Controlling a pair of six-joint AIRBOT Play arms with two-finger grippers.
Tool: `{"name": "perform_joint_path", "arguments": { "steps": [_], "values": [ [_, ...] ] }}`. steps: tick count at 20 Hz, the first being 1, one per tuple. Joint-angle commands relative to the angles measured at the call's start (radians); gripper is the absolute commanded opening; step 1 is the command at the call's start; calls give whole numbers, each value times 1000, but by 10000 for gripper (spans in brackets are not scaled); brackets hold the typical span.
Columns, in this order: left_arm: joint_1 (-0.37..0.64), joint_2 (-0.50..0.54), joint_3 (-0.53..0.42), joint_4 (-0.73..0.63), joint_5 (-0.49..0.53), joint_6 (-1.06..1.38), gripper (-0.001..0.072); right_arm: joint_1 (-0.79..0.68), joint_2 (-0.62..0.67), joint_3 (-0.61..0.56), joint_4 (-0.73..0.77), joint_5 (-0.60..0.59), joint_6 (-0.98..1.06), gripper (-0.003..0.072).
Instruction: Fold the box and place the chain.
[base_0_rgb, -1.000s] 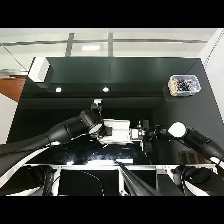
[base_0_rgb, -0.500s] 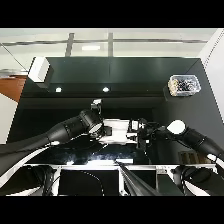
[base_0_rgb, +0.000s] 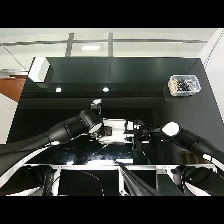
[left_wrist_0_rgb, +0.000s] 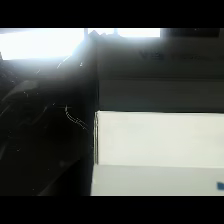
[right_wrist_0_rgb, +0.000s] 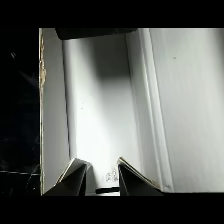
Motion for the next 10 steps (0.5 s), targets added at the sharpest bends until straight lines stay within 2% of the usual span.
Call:
{"name": "perform_joint_path", "arguments": {
  "steps": [1, 3, 4, 5, 6, 7, 8, 9, 10],
  "values": [
    [0, 0, 0, -4, 3, 0, 23, 8, -4, 1, -5, -18, 8, 237],
    [0, 0, 0, -4, 3, 0, 23, 8, -4, 1, -5, -18, 8, 240],
    [0, 0, 0, -3, 3, 0, 24, 8, -4, 1, -5, -20, 8, 353],
    [0, 0, 0, -3, 3, 0, 23, 8, -4, 1, -5, -26, 9, 365],
    [0, 0, 0, -3, 3, 0, 23, 8, -4, 1, -5, -32, 9, 342],
    [0, 0, 0, -3, 3, 0, 23, 8, -4, 1, -5, -34, 8, 240],
    [0, 0, 0, -3, 3, 0, 23, 8, -4, 1, -5, -34, 8, 239],
    [0, 0, 0, -3, 3, 0, 23, 8, -4, 1, -5, -34, 9, 286],
    [0, 0, 0, -3, 4, 0, 23, 8, -4, 1, -5, -34, 8, 300]
  ]
}}
